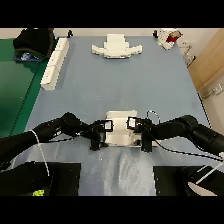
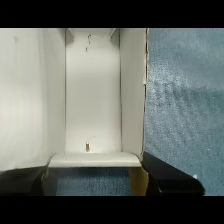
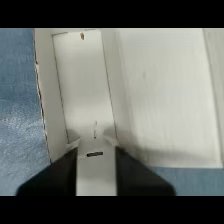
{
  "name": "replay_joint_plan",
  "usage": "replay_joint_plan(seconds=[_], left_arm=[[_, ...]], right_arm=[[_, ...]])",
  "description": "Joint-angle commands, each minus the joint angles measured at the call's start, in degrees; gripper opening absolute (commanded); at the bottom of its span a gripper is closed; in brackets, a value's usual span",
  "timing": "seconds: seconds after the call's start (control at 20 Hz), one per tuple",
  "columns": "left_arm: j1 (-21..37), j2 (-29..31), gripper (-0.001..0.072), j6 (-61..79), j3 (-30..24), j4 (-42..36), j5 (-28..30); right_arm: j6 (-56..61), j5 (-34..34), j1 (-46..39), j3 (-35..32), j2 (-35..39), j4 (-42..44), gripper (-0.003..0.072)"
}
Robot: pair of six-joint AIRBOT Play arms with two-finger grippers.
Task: Fold the box.
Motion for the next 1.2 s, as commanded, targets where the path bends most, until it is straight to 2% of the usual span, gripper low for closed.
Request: replay_joint_plan(seconds=[0.0,0.05,0.1,0.25,0.35,0.45,0.55,0.65,0.85,0.95,1.15], left_arm=[[0.00,0.04,0.0500,-0.02,0.00,0.00,0.02],[0.00,0.04,0.0499,-0.02,0.00,0.00,0.02],[0.00,0.04,0.0500,-0.02,0.00,0.00,0.02],[0.00,0.04,0.0500,-0.02,0.00,0.00,0.02],[0.00,0.04,0.0499,-0.02,0.00,0.00,0.02],[0.00,0.04,0.0500,-0.02,0.00,0.00,0.02],[0.00,0.04,0.0499,-0.02,0.00,0.00,0.02],[0.00,0.04,0.0500,-0.02,0.00,0.00,0.02],[0.00,0.04,0.0499,-0.02,0.00,0.00,0.02],[0.00,0.04,0.0499,-0.02,0.00,0.00,0.02],[0.00,0.04,0.0499,-0.02,0.00,0.00,0.02]], right_arm=[[12.28,-7.32,-0.02,2.12,0.00,-5.51,0.0164],[18.38,-8.96,-0.02,2.78,0.00,-8.94,0.0127],[26.38,-10.71,-0.04,3.48,0.00,-12.85,0.0004],[52.19,-16.94,-0.55,5.90,0.07,-26.08,0.0005],[64.65,-21.14,-3.23,6.93,0.76,-33.35,0.0004],[70.86,-24.22,-8.57,7.02,1.36,-34.97,0.0003],[71.65,-26.71,-16.87,6.99,1.27,-34.60,0.0003],[71.34,-26.99,-26.73,6.93,0.63,-30.21,0.0002],[58.55,-26.18,-43.93,4.66,-2.29,-4.57,0.0002],[55.89,-25.03,-47.67,1.29,-4.15,0.98,0.0001],[49.46,-23.78,-48.19,-4.52,-6.19,9.94,0.0001]])
